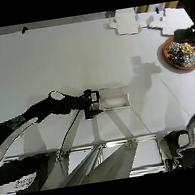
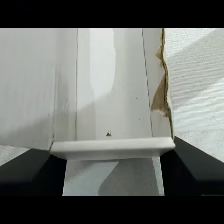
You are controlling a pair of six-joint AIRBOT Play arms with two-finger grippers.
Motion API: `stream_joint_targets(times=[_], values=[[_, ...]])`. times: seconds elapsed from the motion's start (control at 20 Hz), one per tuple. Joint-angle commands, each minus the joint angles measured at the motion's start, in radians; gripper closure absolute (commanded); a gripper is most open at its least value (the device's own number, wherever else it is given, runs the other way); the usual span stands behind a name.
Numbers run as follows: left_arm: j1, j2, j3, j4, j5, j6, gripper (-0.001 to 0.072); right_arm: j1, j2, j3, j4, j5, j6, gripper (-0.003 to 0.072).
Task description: Fold the box and place the chain.
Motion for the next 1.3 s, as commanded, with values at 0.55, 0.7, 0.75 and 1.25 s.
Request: stream_joint_targets(times=[0.55,0.7,0.75,1.25], values=[[0.0,0.0,0.0,0.0,0.0,0.0,0.0497,-0.17,-0.176,0.003,0.154,-0.093,-0.001,0.0506],[0.0,0.0,0.0,0.0,0.0,0.0,0.0497,-0.18,-0.176,0.003,0.154,-0.084,-0.001,0.0507],[0.0,0.0,0.0,0.0,0.0,0.0,0.0497,-0.18,-0.176,0.003,0.155,-0.085,-0.001,0.0507],[0.0,0.0,0.0,0.0,0.0,0.0,0.0497,-0.18,-0.268,0.002,0.188,-0.109,-0.005,0.0507]])
